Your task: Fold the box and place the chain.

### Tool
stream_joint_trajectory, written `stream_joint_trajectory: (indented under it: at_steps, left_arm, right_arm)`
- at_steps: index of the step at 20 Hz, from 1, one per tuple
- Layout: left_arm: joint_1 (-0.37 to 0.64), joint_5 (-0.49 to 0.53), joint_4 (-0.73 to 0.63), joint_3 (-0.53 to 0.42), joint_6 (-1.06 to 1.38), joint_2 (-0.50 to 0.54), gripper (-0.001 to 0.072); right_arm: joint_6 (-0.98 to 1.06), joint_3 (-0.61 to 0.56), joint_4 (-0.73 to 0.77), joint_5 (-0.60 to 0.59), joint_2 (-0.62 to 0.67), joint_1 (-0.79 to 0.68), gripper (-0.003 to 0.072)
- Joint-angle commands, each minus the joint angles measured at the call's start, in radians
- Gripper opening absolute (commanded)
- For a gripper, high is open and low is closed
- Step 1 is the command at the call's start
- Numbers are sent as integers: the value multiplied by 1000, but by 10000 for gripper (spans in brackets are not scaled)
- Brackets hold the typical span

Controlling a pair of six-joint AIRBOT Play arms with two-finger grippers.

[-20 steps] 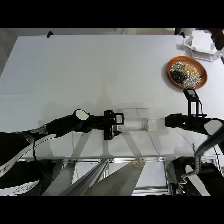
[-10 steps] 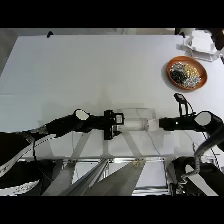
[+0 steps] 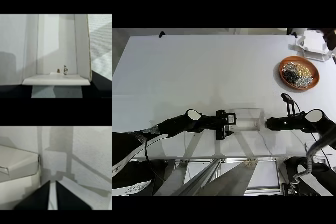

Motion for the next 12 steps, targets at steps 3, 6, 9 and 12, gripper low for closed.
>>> stream_joint_trajectory:
  at_steps: [3, 6, 9, 12]
  left_arm:
    - [-1, 0, 0, 0, 0, 0, 273]
    - [0, 0, 0, 0, 0, 0, 273]
    - [0, 0, 0, 0, 0, 0, 273]
    - [-1, 0, 0, 0, 0, 0, 273]
  right_arm:
    - [-30, 2, 40, 22, 15, 0, 256]
    - [-23, 2, 39, 29, 98, -1, 214]
    - [-5, 2, 54, 71, 173, 0, 190]
    - [-6, 2, 87, 87, 175, 0, 200]
